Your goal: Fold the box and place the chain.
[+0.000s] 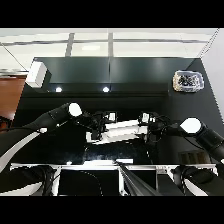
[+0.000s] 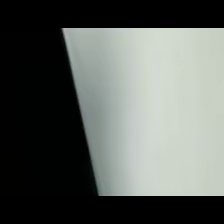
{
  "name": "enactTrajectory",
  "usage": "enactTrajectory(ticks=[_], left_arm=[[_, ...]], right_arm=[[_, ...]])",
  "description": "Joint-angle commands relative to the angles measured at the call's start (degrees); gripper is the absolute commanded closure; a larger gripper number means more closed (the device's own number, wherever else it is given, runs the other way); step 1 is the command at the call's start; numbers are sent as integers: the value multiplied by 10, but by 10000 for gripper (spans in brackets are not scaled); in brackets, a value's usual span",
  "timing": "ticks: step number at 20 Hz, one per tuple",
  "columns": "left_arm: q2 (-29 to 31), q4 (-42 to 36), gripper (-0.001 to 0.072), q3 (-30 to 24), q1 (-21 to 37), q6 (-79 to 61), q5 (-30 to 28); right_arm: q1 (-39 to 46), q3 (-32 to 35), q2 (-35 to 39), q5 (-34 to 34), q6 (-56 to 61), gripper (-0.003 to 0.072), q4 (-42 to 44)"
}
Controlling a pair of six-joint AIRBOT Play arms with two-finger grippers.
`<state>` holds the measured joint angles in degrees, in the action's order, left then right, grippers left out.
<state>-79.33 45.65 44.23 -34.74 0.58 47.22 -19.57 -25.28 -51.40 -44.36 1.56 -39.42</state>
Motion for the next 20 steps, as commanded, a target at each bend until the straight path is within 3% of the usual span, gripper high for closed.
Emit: enactTrajectory(ticks=[1,8,20], left_arm=[[1,-1,691,1,0,-5,10],[1,-1,690,1,0,-17,10],[1,-1,690,1,0,-17,10]], right_arm=[[0,0,0,-1,-4,65,6],[-16,0,0,8,-25,65,37],[-26,0,-54,-59,-64,65,55]])
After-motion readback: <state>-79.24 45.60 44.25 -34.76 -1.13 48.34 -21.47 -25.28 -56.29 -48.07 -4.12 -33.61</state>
